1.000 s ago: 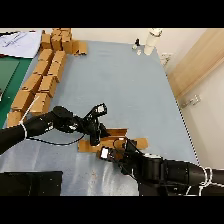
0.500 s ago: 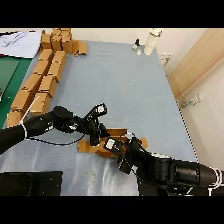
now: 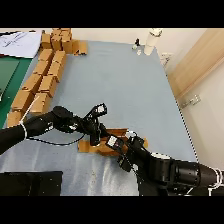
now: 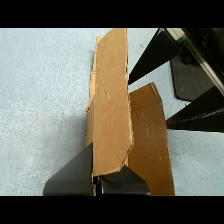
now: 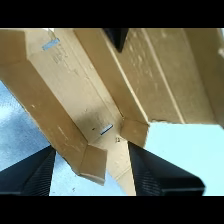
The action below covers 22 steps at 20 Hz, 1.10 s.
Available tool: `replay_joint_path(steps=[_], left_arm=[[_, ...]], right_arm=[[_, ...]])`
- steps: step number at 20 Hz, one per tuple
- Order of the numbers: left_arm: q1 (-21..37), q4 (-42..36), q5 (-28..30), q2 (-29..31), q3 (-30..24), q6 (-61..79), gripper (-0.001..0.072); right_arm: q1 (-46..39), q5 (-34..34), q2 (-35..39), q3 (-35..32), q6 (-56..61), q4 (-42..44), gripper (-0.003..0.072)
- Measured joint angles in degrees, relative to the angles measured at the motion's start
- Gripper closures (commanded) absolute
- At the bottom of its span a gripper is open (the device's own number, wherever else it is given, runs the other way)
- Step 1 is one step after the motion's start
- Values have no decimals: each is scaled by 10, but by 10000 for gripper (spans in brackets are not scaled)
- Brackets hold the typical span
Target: Fold the box.
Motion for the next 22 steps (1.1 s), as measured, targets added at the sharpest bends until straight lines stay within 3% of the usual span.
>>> replay_joint_path(steps=[16, 22], left_arm=[[0, 0, 0, 0, 0, 0, 696], [0, 0, 0, 0, 0, 0, 696]], right_arm=[[-37, -13, 42, -3, -85, -20, -25], [-165, 40, 47, -8, -269, 105, -25]])
